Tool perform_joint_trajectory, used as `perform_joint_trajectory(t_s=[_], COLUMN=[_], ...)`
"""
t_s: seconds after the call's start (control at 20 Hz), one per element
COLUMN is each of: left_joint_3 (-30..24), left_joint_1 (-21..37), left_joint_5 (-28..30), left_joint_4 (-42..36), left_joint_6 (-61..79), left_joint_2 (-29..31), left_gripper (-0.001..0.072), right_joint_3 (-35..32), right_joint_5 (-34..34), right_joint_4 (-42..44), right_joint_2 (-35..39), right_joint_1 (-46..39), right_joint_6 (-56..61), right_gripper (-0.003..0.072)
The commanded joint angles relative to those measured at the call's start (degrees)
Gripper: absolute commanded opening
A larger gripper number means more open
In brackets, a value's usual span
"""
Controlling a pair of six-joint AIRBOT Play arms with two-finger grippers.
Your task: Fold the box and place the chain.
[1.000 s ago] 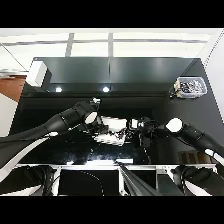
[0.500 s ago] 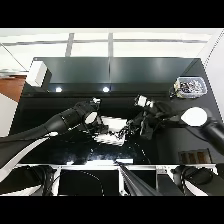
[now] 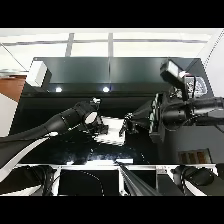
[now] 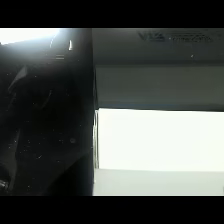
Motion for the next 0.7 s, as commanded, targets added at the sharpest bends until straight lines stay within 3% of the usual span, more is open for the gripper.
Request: perform_joint_trajectory(t_s=[0.0,0.15,0.35,0.65], left_joint_3=[0.0,0.0,0.0,0.0], left_joint_1=[0.0,0.0,0.0,0.0], left_joint_5=[0.0,0.0,0.0,0.0], left_joint_4=[0.0,0.0,0.0,0.0], left_joint_6=[0.0,0.0,0.0,0.0], left_joint_2=[0.0,0.0,0.0,0.0], left_gripper=[0.0038,0.0038,0.0037,0.0038], right_joint_3=[0.9,0.9,0.1,-7.5], right_joint_5=[-4.5,-8.2,-6.4,-7.4], right_joint_4=[9.1,8.9,2.6,1.5], right_joint_2=[-1.1,-4.7,-9.8,-10.7], right_joint_1=[1.5,5.1,6.2,6.3], right_joint_6=[-0.3,-0.5,1.3,3.0], right_gripper=[0.0043,0.0043,0.0043,0.0043])
